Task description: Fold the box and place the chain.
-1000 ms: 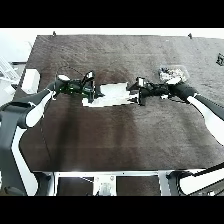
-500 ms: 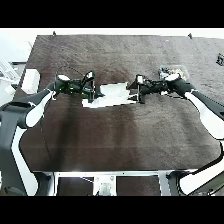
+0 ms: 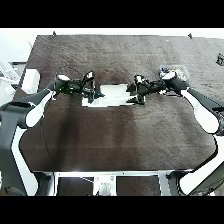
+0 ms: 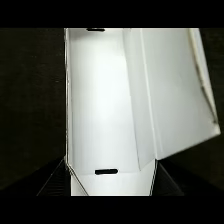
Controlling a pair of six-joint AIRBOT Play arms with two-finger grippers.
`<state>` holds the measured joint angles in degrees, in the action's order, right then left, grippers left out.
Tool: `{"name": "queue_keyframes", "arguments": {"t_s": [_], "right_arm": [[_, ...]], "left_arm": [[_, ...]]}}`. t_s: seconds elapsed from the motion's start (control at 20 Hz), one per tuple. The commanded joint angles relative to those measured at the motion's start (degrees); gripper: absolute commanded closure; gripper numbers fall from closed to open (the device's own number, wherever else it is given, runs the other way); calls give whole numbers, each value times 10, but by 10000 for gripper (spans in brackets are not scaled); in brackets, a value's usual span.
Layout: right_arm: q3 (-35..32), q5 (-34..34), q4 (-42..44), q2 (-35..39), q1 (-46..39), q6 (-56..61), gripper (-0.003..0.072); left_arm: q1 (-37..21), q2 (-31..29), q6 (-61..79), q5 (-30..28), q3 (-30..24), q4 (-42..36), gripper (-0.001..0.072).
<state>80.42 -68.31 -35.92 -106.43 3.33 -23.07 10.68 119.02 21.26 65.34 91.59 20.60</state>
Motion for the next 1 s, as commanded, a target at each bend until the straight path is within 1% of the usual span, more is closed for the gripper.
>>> {"name": "queue_keyframes", "arguments": {"t_s": [0.0, 0.3, 0.75, 0.95], "right_arm": [[4, -19, 3, -11, 6, 5, 57], [33, -18, 4, -40, 9, 5, 40], [38, -19, 5, -61, 15, -6, 40], [38, -19, 25, -61, 23, -14, 40]], "left_arm": [[0, 0, -2, -2, 0, 0, 687], [0, 0, -3, -2, 0, 0, 687], [0, 0, -2, -2, 0, 0, 687], [0, 0, -3, -2, 0, 0, 687]]}}
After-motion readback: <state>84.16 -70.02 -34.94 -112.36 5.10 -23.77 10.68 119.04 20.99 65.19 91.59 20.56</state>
